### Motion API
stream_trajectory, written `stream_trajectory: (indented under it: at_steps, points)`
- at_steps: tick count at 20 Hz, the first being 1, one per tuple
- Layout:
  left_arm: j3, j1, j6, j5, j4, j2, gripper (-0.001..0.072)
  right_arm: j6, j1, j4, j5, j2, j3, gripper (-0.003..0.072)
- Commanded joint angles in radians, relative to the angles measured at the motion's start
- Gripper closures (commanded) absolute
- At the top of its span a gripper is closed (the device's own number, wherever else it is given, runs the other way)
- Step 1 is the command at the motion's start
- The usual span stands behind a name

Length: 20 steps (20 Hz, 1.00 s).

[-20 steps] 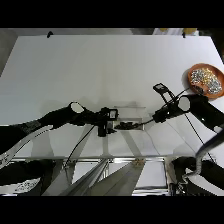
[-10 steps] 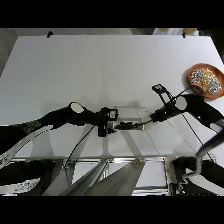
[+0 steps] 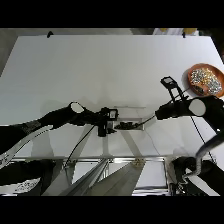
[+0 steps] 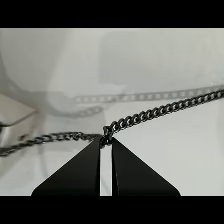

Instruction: Fold the box and place the chain.

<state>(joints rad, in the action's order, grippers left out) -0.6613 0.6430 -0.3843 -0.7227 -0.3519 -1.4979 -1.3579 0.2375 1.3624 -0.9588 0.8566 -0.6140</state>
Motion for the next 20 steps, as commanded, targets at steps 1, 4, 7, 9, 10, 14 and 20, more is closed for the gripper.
stream_trajectory:
  at_steps: [1, 4, 7, 9, 10, 14, 20]
  points:
    - [0.000, -0.001, 0.000, 0.000, 0.000, 0.001, 0.0435, 0.049, 0.012, -0.198, -0.029, -0.141, -0.001, 0.0670]
    - [0.000, -0.001, 0.000, 0.000, 0.000, 0.001, 0.0435, 0.050, 0.116, -0.275, -0.019, -0.179, -0.001, 0.0670]
    - [0.000, 0.000, 0.000, 0.000, 0.000, 0.001, 0.0435, 0.045, 0.251, -0.298, 0.068, -0.172, -0.001, 0.0670]
    - [0.000, -0.001, 0.000, 0.001, 0.000, 0.001, 0.0435, 0.014, 0.324, -0.298, 0.131, -0.156, -0.001, 0.0670]
    - [0.000, 0.000, 0.000, 0.000, 0.000, 0.001, 0.0435, -0.005, 0.352, -0.298, 0.146, -0.143, -0.001, 0.0670]
    - [0.000, 0.000, 0.000, 0.000, 0.000, 0.001, 0.0435, -0.033, 0.449, -0.298, 0.206, -0.070, -0.001, 0.0669]
    - [0.000, -0.001, 0.000, 0.000, 0.000, 0.001, 0.0435, -0.034, 0.499, -0.293, 0.247, 0.062, -0.001, 0.0639]
